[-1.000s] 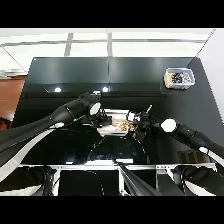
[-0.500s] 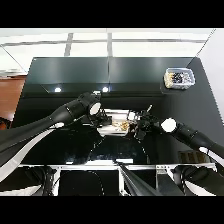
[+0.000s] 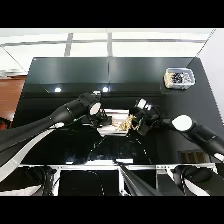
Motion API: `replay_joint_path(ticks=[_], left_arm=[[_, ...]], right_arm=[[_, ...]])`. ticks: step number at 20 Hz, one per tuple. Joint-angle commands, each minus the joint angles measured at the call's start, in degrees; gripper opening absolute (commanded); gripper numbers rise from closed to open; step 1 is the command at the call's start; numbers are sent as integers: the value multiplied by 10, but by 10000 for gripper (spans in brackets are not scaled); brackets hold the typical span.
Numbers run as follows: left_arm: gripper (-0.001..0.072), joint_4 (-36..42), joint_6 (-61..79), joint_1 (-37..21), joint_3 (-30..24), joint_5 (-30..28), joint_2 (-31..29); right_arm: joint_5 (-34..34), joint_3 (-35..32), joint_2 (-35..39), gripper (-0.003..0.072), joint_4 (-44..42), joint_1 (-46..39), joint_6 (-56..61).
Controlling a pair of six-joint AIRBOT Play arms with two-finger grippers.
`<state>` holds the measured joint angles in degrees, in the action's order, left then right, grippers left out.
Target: Fold the box and place the chain.
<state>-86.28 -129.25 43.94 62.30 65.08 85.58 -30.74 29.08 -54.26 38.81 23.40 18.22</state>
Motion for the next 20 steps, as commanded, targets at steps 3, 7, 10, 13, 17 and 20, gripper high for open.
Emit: replay_joint_path(ticks=[3, 7, 10, 13, 17, 20], left_arm=[[31, 0, 0, 0, 0, -1, 0], [31, 0, 0, 0, 0, -1, 0], [31, 0, 0, 0, 0, -1, 0], [31, 0, 0, 0, 0, -1, 0], [31, 0, 0, 0, 0, -1, 0], [31, 0, 0, 0, 0, -1, 0]], right_arm=[[-152, 94, 98, 15, -5, -30, 161], [-205, 177, 112, 15, -72, -30, 180], [-207, 225, 112, 16, -155, -30, 180], [-219, 262, 112, 16, -203, -30, 180], [-233, 298, 112, 16, -217, -30, 179], [-233, 323, 113, 16, -172, -30, 187]])
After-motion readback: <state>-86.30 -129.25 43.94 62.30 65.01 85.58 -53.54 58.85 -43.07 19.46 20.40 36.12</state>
